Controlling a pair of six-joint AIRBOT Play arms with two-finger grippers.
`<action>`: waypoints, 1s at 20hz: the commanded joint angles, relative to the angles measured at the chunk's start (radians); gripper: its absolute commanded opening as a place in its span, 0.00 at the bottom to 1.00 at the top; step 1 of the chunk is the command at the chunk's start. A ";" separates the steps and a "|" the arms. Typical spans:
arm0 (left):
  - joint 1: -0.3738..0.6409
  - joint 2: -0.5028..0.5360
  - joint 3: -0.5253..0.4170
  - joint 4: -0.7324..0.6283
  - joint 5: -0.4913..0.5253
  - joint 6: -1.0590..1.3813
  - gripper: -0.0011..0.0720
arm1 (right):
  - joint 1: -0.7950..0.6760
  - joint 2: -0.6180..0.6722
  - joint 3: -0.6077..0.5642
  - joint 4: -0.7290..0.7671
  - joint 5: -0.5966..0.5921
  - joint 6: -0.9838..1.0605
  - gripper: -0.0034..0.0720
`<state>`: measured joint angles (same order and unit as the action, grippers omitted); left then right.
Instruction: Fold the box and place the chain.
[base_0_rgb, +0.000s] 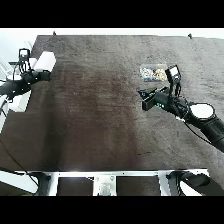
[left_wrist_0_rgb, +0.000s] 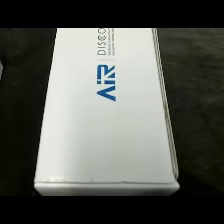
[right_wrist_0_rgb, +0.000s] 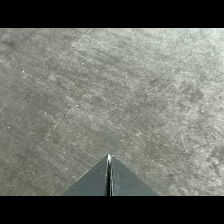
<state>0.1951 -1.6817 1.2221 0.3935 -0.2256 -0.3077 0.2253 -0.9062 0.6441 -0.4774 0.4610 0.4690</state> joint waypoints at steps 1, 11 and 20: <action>0.004 -0.053 0.023 -0.006 0.074 0.001 0.04 | 0.004 -0.012 0.000 0.007 0.000 0.003 0.06; 0.004 -0.161 0.119 -0.021 0.107 -0.017 0.04 | 0.004 -0.034 0.000 0.025 -0.001 0.003 0.06; 0.004 -0.172 0.119 -0.013 0.151 -0.002 0.99 | 0.004 -0.034 0.000 0.026 -0.001 0.003 0.06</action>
